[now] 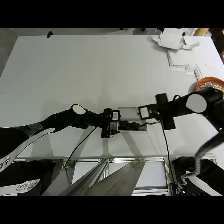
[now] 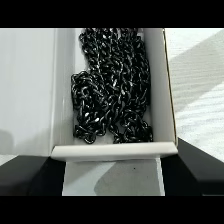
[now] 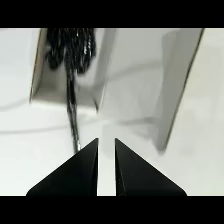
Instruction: Fold the box and place the chain.
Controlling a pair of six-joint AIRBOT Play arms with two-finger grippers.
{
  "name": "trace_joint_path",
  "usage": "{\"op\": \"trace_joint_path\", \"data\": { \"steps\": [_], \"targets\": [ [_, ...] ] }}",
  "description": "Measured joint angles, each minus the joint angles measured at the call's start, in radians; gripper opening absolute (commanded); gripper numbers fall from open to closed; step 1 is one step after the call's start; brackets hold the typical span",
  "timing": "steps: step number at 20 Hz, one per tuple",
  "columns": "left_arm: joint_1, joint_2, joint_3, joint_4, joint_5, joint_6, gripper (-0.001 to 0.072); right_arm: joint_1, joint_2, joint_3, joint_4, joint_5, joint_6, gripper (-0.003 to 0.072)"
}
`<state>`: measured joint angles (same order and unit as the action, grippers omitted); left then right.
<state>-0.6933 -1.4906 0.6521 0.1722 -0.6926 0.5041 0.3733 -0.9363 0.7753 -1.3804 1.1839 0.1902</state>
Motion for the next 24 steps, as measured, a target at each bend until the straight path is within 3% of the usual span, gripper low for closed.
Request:
{"op": "trace_joint_path", "data": {
  "steps": [4, 8, 13, 15, 18, 24],
  "targets": [
    [0.000, 0.000, 0.000, 0.000, 0.000, 0.000, 0.0206, -0.165, 0.002, -0.068, -0.016, 0.008, -0.091, 0.0102],
    [0.000, 0.000, 0.000, 0.000, 0.000, 0.000, 0.0206, -0.231, -0.004, -0.175, -0.006, -0.083, -0.203, 0.0243],
    [0.000, 0.000, 0.000, 0.000, 0.000, 0.000, 0.0206, -0.250, -0.074, -0.223, 0.023, -0.190, -0.260, 0.0242],
    [0.000, 0.000, 0.000, 0.000, 0.000, 0.000, 0.0206, -0.253, -0.112, -0.229, 0.028, -0.207, -0.267, 0.0233],
    [0.000, 0.000, 0.000, 0.000, 0.000, 0.000, 0.0206, -0.254, -0.149, -0.233, 0.032, -0.220, -0.274, 0.0157],
    [0.000, 0.000, 0.000, 0.000, 0.000, 0.000, 0.0206, -0.254, -0.170, -0.235, 0.034, -0.241, -0.277, 0.0142]
  ]
}}
